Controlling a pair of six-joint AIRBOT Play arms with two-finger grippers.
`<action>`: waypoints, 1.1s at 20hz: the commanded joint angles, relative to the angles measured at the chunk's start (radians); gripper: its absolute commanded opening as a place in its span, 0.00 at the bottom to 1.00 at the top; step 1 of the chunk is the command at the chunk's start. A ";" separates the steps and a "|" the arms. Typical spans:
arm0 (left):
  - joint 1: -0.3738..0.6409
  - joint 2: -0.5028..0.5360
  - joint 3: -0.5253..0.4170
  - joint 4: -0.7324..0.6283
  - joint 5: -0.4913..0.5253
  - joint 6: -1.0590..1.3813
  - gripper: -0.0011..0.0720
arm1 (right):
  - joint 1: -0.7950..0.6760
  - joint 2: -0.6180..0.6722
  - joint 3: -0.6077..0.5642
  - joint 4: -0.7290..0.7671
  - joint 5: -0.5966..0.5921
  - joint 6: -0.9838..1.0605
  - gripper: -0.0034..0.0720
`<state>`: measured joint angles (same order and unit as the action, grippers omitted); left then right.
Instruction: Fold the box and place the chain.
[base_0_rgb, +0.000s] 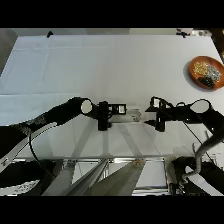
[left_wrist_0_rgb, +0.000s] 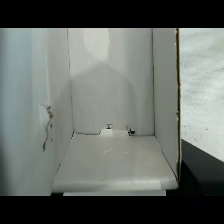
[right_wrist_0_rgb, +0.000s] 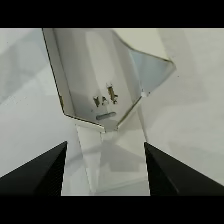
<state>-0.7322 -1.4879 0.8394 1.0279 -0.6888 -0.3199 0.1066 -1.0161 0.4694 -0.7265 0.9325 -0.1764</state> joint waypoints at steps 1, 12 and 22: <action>-0.001 0.001 -0.001 0.005 -0.005 0.009 0.39 | 0.065 -0.036 0.000 0.011 -0.024 -0.016 0.65; -0.001 0.001 -0.001 0.005 -0.004 0.005 0.39 | 0.107 -0.082 0.000 0.015 -0.121 -0.017 0.27; -0.001 0.001 -0.001 0.005 -0.005 0.005 0.39 | 0.107 -0.076 0.000 -0.047 -0.156 -0.016 0.36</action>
